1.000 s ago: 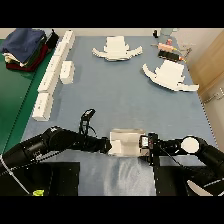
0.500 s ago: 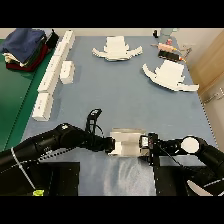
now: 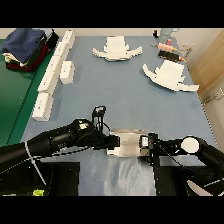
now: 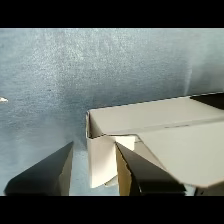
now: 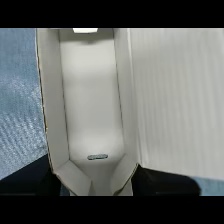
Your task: Fold the box.
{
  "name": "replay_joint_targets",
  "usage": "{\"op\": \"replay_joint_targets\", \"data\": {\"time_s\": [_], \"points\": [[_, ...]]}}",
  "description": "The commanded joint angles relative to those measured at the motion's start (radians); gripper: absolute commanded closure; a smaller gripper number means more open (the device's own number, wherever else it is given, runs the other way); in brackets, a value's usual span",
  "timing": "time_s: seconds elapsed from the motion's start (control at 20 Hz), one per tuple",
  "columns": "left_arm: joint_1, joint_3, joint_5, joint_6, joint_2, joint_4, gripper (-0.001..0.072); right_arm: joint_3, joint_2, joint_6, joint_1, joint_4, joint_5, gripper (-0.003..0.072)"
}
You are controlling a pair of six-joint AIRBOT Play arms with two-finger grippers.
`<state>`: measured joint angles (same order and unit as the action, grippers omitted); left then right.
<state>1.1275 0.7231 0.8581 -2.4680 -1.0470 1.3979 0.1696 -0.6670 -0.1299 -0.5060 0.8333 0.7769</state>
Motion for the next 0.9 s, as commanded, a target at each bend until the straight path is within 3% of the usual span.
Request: {"op": "replay_joint_targets", "data": {"time_s": [0.0,0.4,0.5,0.85], "points": [[0.037,0.041,0.046,-0.085,-0.052,0.024,0.0304,0.001,0.001,0.0,-0.001,0.0,0.0,0.0178],[0.072,0.083,0.102,-0.189,-0.113,0.024,0.0306,0.001,0.001,0.0,-0.001,0.0,0.0,0.0178],[0.076,0.096,0.104,-0.21,-0.117,0.031,0.0356,0.001,0.001,0.0,-0.001,0.0,0.0,0.0178],[0.076,0.139,0.132,-0.275,-0.118,0.039,0.0356,0.001,0.001,0.0,-0.001,0.0,0.0,0.0178]]}}
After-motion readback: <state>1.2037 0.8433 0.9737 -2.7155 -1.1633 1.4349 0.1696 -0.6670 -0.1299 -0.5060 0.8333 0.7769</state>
